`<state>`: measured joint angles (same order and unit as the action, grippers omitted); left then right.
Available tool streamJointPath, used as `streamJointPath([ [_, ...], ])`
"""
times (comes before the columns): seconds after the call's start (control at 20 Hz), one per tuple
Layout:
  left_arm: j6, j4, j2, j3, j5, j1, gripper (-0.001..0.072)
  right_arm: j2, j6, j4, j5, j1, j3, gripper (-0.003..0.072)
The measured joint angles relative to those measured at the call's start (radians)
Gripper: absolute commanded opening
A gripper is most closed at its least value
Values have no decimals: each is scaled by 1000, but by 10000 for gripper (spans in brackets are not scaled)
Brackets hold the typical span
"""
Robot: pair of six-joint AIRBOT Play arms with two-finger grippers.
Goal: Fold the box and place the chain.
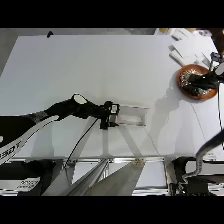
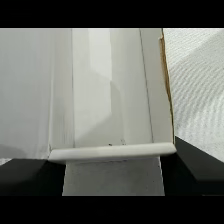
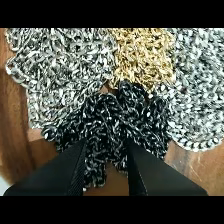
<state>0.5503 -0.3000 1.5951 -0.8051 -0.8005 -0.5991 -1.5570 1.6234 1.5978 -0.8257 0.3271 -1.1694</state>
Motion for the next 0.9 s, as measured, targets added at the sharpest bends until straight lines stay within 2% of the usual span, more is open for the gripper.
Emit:
streamJointPath([
  [0.05,0,0,0,0,0,0,149,-8,1,0,8,0,0,218],
  [0.15,0,0,0,0,0,0,149,-17,2,-1,15,1,0,22],
  [0.5,0,0,0,0,0,0,149,5,-1,-1,-35,1,0,19],
  [0.65,0,0,0,0,0,0,149,97,-29,0,-94,1,0,19],
  [0.9,0,0,0,0,0,0,149,341,-103,-37,-265,-1,0,19],
])
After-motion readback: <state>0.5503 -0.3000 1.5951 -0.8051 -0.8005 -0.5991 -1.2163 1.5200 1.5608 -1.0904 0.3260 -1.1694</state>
